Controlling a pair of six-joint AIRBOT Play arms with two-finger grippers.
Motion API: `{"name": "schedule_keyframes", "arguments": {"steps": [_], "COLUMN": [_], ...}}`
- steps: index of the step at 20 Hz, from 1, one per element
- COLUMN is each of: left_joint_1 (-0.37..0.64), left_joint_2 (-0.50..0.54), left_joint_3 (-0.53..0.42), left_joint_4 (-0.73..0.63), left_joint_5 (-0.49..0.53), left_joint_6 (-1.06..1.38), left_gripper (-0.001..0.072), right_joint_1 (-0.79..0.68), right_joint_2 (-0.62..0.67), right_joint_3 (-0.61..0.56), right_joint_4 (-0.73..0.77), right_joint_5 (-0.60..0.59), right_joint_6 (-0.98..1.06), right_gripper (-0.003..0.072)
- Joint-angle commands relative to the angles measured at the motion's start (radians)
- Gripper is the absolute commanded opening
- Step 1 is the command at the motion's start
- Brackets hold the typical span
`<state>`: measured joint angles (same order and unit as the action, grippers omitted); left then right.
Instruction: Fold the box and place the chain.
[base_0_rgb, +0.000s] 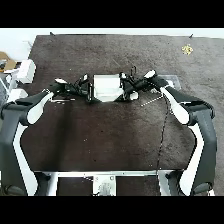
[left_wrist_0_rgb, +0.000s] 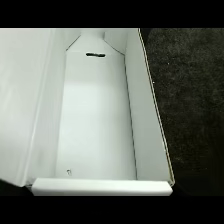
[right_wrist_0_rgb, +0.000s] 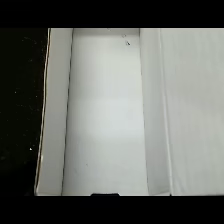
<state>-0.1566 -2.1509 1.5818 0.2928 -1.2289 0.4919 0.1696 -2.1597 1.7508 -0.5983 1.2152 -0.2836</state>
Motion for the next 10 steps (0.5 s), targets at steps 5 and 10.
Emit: {"name": "schedule_keyframes", "arguments": {"steps": [5, 10], "left_joint_1": [-0.006, -0.006], "left_joint_2": [-0.002, -0.002], "left_joint_3": [0.0, 0.001], "left_joint_4": [0.006, 0.007], "left_joint_5": [0.016, 0.017], "left_joint_6": [0.006, 0.006], "left_gripper": [0.0709, 0.0648], "right_joint_1": [-0.001, -0.001], "right_joint_2": [0.0, 0.0], "right_joint_3": [0.0, 0.0], "right_joint_4": [0.0, 0.0], "right_joint_5": [0.0, 0.0], "right_joint_6": [0.0, 0.0], "right_gripper": [0.045, 0.0449]}}
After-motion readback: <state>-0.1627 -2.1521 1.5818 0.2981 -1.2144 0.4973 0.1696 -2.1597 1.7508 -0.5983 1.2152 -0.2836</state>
